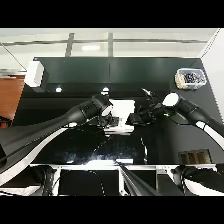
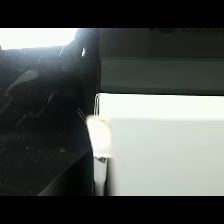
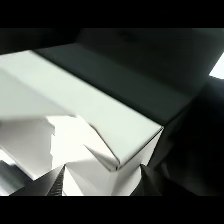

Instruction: Fold the box and place the chain.

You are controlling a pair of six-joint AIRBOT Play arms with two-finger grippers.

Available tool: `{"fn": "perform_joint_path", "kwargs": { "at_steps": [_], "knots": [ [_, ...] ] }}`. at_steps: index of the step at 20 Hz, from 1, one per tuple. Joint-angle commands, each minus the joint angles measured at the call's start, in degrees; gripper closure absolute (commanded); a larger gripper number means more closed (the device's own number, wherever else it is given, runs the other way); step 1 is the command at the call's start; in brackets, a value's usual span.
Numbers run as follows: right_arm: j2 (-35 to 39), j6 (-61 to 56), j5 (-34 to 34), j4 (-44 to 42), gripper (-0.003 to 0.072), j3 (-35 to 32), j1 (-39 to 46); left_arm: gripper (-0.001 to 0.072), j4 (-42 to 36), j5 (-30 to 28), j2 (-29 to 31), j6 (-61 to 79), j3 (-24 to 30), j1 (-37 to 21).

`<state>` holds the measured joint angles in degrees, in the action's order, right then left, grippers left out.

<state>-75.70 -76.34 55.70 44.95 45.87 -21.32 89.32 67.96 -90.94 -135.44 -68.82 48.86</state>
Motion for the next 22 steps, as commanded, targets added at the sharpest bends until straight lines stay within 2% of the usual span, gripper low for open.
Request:
{"fn": "perform_joint_path", "kwargs": {
  "at_steps": [1,6,7,9,13,19,20,21,22],
  "knots": [
    [-0.04,-15.30,-3.67,16.06,0.0125,3.21,-5.86,0.0679,0.00,-0.02,0.04,0.02,-0.04,-0.02],
    [-0.04,-29.33,1.55,29.75,0.0125,7.32,-13.14,0.0679,-0.04,0.02,0.04,0.02,-0.04,-0.02],
    [-0.11,-31.74,1.03,30.36,0.0127,7.37,-14.01,0.0679,-0.04,0.02,0.04,0.02,-0.04,-0.02],
    [-0.20,-34.38,0.55,30.36,0.0313,7.37,-14.64,0.0679,-0.04,0.04,0.04,0.02,-0.04,-0.02],
    [-0.28,-38.51,1.55,31.69,0.0317,7.37,-14.64,0.0679,-0.04,0.04,0.04,0.02,-0.04,-0.02],
    [-1.90,-43.50,7.26,34.36,0.0320,7.56,-14.64,0.0679,0.00,-0.04,0.04,0.02,-0.04,-0.02],
    [-2.45,-43.60,7.41,34.16,0.0354,7.80,-14.64,0.0679,-0.02,-0.02,0.04,0.02,-0.04,-0.02],
    [-2.91,-43.67,7.50,34.16,0.0421,8.31,-14.64,0.0679,-0.02,-0.02,0.04,0.02,-0.04,-0.02],
    [-3.19,-43.67,7.50,34.16,0.0421,9.01,-14.64,0.0679,-0.02,0.02,0.04,0.02,-0.04,-0.02]
  ]
}}
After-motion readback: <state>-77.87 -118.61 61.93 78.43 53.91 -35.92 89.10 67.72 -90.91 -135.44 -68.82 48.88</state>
